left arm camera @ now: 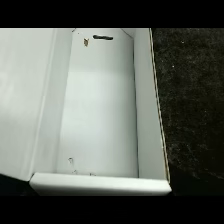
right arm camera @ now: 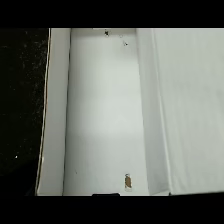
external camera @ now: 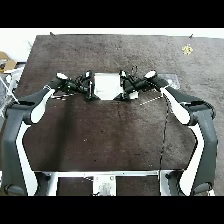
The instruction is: Fold the box and place the chain.
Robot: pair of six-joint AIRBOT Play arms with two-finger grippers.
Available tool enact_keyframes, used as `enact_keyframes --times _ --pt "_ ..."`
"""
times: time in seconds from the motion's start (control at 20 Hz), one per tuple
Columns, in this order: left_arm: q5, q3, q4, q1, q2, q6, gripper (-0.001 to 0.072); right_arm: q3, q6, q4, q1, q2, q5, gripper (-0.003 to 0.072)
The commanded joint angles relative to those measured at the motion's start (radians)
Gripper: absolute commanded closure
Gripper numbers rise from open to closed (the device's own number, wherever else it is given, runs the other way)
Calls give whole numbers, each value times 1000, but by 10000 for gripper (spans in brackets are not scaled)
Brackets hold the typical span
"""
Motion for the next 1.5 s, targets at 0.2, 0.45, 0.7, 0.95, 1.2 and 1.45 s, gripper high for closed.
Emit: enact_keyframes --times 0.2,0.45,0.7,0.95,1.2,1.45 --pt "-1 0 -3 0 -1 0 436 0 0 4 0 0 4 178" --pt "-1 0 -3 0 -1 0 436 0 0 4 0 0 11 177" --pt "-1 0 -3 0 0 0 436 0 -10 1 -5 6 17 -2" --pt "-1 0 -3 0 0 0 436 0 120 -58 -41 42 27 -2" --pt "-1 0 -3 0 0 0 436 0 255 -198 -81 115 29 -1" --pt "-1 0 -3 0 0 0 436 0 362 -204 -85 231 127 23"
